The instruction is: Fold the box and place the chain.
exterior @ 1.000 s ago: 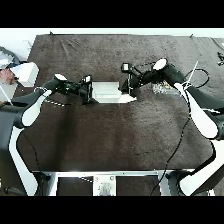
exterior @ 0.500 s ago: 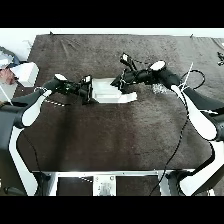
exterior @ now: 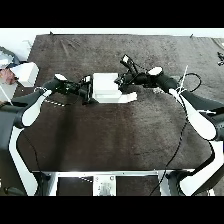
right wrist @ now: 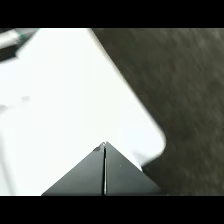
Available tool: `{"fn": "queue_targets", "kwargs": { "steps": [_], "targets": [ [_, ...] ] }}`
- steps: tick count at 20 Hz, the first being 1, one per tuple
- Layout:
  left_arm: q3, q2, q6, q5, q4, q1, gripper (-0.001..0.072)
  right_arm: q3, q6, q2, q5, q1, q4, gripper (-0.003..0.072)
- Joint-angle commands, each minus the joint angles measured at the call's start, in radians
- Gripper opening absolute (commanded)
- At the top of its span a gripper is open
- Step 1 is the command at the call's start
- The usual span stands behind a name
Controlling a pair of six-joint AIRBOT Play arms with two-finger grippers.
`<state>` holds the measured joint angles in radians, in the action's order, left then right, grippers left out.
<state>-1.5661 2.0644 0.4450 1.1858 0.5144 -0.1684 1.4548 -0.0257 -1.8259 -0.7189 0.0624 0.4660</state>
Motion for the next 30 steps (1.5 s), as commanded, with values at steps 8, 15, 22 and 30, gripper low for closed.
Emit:
{"fn": "queue_targets", "kwargs": {
  "steps": [8,15,22,30],
  "targets": [
    [0.0,0.0,0.001,0.001,0.001,0.0,0.0362,-0.041,-0.007,-0.013,0.069,0.025,0.001,-0.0014],
    [0.0,0.0,0.001,0.002,0.001,0.0,0.0362,-0.04,-0.007,-0.05,0.069,0.026,0.001,-0.0015],
    [0.0,0.0,0.001,0.001,0.001,0.0,0.0362,-0.036,-0.007,-0.006,0.069,0.026,0.0,-0.0014],
    [0.0,0.0,0.001,0.001,0.001,0.0,0.0362,-0.035,-0.092,0.019,-0.068,0.028,-0.071,-0.0015]
  ]
}}
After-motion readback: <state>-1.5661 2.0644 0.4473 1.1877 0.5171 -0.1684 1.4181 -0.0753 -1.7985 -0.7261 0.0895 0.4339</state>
